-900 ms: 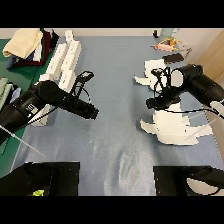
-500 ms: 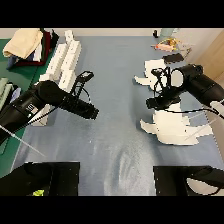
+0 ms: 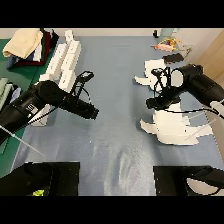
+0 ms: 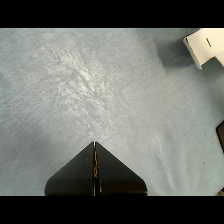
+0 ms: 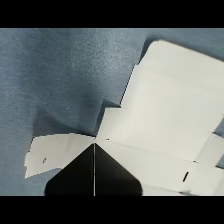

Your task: Fold the box.

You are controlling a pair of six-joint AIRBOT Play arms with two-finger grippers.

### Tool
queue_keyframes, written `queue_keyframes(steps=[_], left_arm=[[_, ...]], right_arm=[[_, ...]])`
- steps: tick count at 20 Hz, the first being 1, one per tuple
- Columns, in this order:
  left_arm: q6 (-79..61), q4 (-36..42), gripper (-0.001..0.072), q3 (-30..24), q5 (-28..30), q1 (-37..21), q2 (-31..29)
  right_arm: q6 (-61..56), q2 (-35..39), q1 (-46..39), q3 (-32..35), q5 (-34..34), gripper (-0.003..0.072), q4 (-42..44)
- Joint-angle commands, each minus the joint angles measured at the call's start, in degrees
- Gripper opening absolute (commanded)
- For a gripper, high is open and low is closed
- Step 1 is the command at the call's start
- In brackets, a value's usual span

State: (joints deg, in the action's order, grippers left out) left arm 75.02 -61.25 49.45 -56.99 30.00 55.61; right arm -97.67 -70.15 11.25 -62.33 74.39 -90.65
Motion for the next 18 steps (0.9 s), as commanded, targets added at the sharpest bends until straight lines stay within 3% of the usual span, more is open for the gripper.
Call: queue_keyframes(steps=[1, 5, 7, 8, 9, 10, 13, 18], left_arm=[[0.00, 0.00, 0.0014, 0.00, 0.59, 0.02, 0.04], [0.00, 0.00, 0.0013, 0.00, 3.67, 0.02, 0.04], [-0.02, 0.00, 0.0013, 0.00, 5.07, 0.02, 0.04], [0.00, 0.00, 0.0014, 0.00, 5.70, 0.02, 0.04], [0.04, 0.07, 0.0014, 0.00, 6.08, 0.02, 0.04], [0.37, 0.24, 0.0014, 0.00, 5.97, 0.02, 0.04], [3.02, 1.95, 0.0014, 0.00, 6.10, 0.02, 0.04], [3.04, 6.38, 0.0015, 0.00, 6.08, 0.02, 0.04]], right_arm=[[-0.02, -0.04, 0.02, -0.04, -2.34, 0.0003, 0.04], [-1.05, -0.63, 0.02, -0.11, -3.04, 0.0004, 3.08], [-3.43, -0.61, -0.68, -2.38, 1.11, 0.0013, -2.34], [-4.76, -0.61, -1.90, -4.52, 5.25, 0.0156, -8.07], [-5.44, -0.61, -4.15, -7.10, 10.08, 0.0393, -15.50], [-5.38, -0.61, -7.15, -9.07, 13.29, 0.0466, -20.63], [-4.37, -0.83, -21.62, -10.54, 13.14, 0.0466, -23.47], [8.41, -8.26, -47.23, -10.45, 12.37, 0.0466, -7.45]])
